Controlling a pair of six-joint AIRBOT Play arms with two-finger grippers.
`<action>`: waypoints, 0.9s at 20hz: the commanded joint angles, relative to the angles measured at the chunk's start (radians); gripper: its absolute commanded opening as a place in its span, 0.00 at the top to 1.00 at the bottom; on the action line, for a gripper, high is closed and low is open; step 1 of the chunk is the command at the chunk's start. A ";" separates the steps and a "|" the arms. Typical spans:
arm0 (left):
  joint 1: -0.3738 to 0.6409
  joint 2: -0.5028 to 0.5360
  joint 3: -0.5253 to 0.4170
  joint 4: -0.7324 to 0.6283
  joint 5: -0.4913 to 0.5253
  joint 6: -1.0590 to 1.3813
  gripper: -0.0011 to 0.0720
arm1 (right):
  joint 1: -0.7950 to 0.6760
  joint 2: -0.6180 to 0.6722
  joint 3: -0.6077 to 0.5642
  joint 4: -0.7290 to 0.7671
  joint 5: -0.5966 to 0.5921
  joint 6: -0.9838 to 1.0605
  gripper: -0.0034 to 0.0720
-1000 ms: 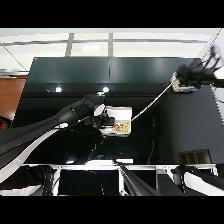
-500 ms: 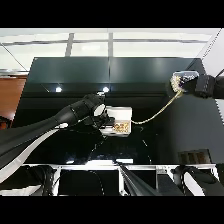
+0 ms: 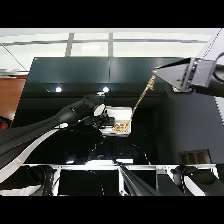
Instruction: Fold the box and place the chain.
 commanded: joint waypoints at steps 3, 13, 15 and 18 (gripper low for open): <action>0.000 0.001 0.000 0.000 0.000 0.000 0.95 | 0.217 -0.061 -0.088 -0.267 -0.037 0.142 0.93; 0.000 0.001 0.000 0.001 0.000 0.000 0.95 | 0.304 -0.259 -0.341 -0.320 -0.166 0.142 0.93; 0.000 0.001 0.000 0.001 0.000 0.000 0.95 | 0.303 -0.260 -0.340 -0.318 -0.182 0.142 0.91; 0.000 0.001 0.000 0.000 0.000 0.000 0.95 | 0.275 -0.257 -0.331 -0.329 -0.143 0.142 0.62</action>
